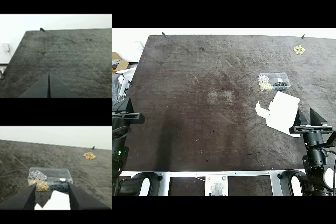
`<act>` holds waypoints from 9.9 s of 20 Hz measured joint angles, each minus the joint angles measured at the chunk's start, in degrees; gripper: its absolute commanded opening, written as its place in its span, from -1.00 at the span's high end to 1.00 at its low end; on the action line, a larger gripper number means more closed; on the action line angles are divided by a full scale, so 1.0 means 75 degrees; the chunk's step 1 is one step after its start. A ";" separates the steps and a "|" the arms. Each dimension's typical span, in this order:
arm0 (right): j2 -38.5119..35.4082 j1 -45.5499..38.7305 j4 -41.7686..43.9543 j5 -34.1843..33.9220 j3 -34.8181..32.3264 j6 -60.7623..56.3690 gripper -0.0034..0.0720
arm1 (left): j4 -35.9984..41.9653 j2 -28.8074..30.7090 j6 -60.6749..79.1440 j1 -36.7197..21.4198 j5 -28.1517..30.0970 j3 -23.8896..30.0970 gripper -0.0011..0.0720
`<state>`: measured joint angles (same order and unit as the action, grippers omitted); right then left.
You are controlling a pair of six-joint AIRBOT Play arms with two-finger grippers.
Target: Fold the box and place the chain.
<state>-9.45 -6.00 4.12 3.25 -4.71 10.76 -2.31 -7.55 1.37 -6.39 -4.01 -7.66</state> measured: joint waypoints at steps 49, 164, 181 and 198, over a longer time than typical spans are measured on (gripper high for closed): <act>1.1660 -0.6502 -0.9652 0.9795 0.8274 -0.9203 -0.26 | 0.0000 0.0000 0.0000 0.0000 0.0000 0.0000 0.94; 1.2601 0.1868 -0.2754 0.4141 0.7321 -0.3334 -0.28 | -0.3474 -1.6276 -0.2652 0.2130 -1.0576 -1.4472 0.94; 1.2147 0.1507 -0.1475 0.3692 0.7344 -0.0612 -0.28 | -0.3459 -1.6267 0.0842 0.2098 -0.9914 -1.4271 0.96; 1.2549 0.1606 -0.1440 0.4674 0.7344 0.1349 -0.92 | -0.3474 -1.6259 0.1279 0.2090 -0.9556 -1.3758 0.94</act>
<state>84.66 6.04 -6.68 38.30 50.37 20.88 -28.36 -129.49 10.96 9.28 -75.68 -110.85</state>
